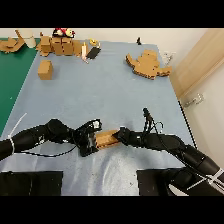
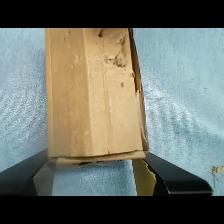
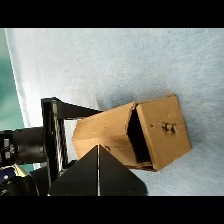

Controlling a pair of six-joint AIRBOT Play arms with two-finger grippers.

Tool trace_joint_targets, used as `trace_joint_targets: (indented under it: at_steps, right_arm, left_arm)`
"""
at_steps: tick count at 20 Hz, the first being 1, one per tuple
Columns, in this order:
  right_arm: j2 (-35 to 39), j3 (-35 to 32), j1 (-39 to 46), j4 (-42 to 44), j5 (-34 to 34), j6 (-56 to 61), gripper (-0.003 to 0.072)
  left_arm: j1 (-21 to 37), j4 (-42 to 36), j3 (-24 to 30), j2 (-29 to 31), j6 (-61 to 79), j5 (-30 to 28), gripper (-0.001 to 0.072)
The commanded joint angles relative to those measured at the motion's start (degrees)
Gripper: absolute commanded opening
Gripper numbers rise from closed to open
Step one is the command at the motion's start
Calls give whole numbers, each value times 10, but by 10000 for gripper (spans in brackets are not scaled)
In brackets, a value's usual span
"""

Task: Fold the box.

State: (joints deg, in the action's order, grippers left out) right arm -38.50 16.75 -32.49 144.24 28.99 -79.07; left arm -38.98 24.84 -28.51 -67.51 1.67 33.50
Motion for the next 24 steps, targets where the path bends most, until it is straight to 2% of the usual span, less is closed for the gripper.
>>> trace_joint_targets:
  at_steps: [1,2,3,4,9,12,17,19,21,24]
  right_arm:
    - [0,0,-1,0,0,0,2]
    - [0,0,-1,0,0,0,2]
    - [0,0,-1,0,0,0,2]
    - [0,0,-1,0,0,0,1]
    - [0,0,-1,2,3,0,1]
    - [5,0,-2,4,6,0,2]
    - [73,0,-1,2,4,25,1]
    - [91,0,-2,2,11,52,1]
    - [85,-1,-2,2,33,72,1]
    - [68,-9,-31,3,30,78,1]
  left_arm:
    - [0,-8,0,-4,-2,-6,720]
    - [0,-8,0,-4,-2,-6,720]
    - [0,-8,0,-4,-2,-5,579]
    - [0,-8,0,-4,-1,-5,486]
    - [0,-4,0,-3,0,-3,491]
    - [0,28,0,-3,0,-3,492]
    - [0,42,-1,16,4,17,492]
    - [1,76,0,21,4,37,492]
    - [1,91,0,21,4,56,492]
    - [1,91,0,21,4,48,492]
